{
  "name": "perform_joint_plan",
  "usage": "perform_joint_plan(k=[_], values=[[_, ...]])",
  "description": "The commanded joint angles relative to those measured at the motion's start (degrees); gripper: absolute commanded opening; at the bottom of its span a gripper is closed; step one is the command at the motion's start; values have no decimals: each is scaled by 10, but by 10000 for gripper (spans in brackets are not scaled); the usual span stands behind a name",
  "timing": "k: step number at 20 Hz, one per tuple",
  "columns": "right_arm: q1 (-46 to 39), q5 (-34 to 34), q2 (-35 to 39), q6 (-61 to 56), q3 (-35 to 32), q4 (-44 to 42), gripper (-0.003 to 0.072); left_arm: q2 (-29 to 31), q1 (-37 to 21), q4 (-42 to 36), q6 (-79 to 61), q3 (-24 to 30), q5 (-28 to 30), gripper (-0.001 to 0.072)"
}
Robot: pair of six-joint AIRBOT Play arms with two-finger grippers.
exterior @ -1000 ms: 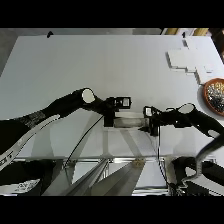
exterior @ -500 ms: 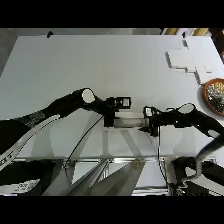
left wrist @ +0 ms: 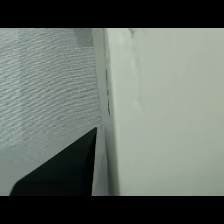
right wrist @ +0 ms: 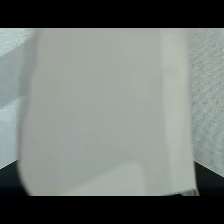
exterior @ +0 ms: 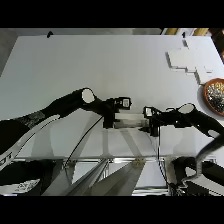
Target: Fold the box and place the chain.
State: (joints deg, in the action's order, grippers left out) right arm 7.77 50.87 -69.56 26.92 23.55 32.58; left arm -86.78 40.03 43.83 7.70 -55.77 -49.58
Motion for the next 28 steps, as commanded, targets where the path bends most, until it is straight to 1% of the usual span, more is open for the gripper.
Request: perform_joint_plan(k=[1, 2, 3, 4, 5, 6, 7, 9, 12, 13, 15, 16, 18, 19, 20, 21, 23, 25, 28], values=[[0, -1, 0, 0, 0, 0, 401, 9, -2, 9, 2, -1, -19, 284], [0, -1, 0, 0, 0, 0, 401, 16, -4, 12, 2, -1, -24, 291], [0, -1, 0, 0, 0, 0, 401, 23, -6, 21, 2, -1, -24, 341], [0, -1, 0, 0, 0, 0, 401, 31, -9, 33, 6, -1, -24, 497], [0, -1, 0, 0, 0, 0, 401, 40, -12, 43, 33, -1, -24, 611], [0, -1, 0, 0, 0, 0, 401, 50, -16, 51, 63, -1, -28, 675], [0, -1, 0, 0, 0, 0, 401, 59, -19, 66, 92, -1, -33, 696], [0, -1, 0, 0, 0, 0, 401, 82, -18, 134, 163, -1, -55, 696], [0, -1, 0, 0, 0, 0, 401, 110, -17, 205, 282, -1, -118, 694], [0, -1, 0, 0, 0, 0, 401, 117, -12, 236, 330, -1, -141, 693], [0, -1, 0, 0, 0, 0, 401, 130, 14, 298, 414, 0, -165, 685], [0, -1, 0, 0, 0, 0, 401, 134, 29, 310, 439, 0, -167, 607], [0, -1, 0, 0, 0, 0, 401, 135, 66, 308, 450, 0, -167, 276], [0, -1, 0, 0, 0, 0, 401, 135, 89, 308, 447, 0, -167, 66], [0, -1, 0, 0, 0, 0, 401, 135, 110, 306, 438, 0, -159, 8], [0, -1, 0, 0, 0, 0, 401, 135, 129, 301, 430, 0, -139, 7], [0, -1, 0, 0, 0, 0, 401, 135, 152, 269, 412, -1, -58, 7], [0, -1, 0, 0, 0, 0, 401, 134, 151, 219, 380, -1, 41, 7], [0, -1, 0, 0, 0, 0, 401, 126, 125, 200, 364, -1, 208, 7]])
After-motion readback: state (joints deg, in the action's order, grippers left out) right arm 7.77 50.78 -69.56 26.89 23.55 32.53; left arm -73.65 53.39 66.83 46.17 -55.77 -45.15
